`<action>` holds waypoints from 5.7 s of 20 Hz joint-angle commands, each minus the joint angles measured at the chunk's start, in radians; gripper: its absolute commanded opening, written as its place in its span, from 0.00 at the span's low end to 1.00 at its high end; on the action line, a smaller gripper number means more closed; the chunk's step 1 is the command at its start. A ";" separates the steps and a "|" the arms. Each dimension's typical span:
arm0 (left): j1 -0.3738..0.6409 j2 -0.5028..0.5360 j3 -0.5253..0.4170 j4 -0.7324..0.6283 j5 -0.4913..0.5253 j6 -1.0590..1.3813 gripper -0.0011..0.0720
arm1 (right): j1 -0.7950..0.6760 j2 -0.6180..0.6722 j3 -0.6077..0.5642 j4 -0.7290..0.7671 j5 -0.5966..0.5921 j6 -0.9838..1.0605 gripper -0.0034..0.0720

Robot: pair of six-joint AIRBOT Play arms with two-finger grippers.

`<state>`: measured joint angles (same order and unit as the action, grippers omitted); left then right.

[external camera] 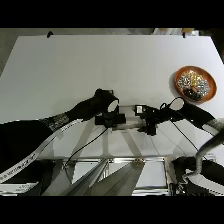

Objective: Fold the box and place the chain.

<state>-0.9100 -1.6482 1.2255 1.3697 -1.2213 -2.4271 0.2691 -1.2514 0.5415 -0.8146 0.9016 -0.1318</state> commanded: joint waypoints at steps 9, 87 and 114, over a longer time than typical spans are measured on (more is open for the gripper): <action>0.008 0.057 0.001 0.001 0.010 0.052 0.39 | 0.000 0.000 0.001 0.000 0.000 0.000 0.47; 0.315 0.247 -0.669 -1.139 0.500 2.952 0.98 | 0.000 0.000 0.001 0.000 0.000 0.000 0.47; 0.304 0.247 -0.669 -1.173 0.533 2.958 0.21 | 0.000 0.000 0.001 0.000 0.000 0.000 0.47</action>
<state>-0.6056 -1.4014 0.5571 0.1967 -0.6880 0.5304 0.2687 -1.2514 0.5419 -0.8143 0.9009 -0.1318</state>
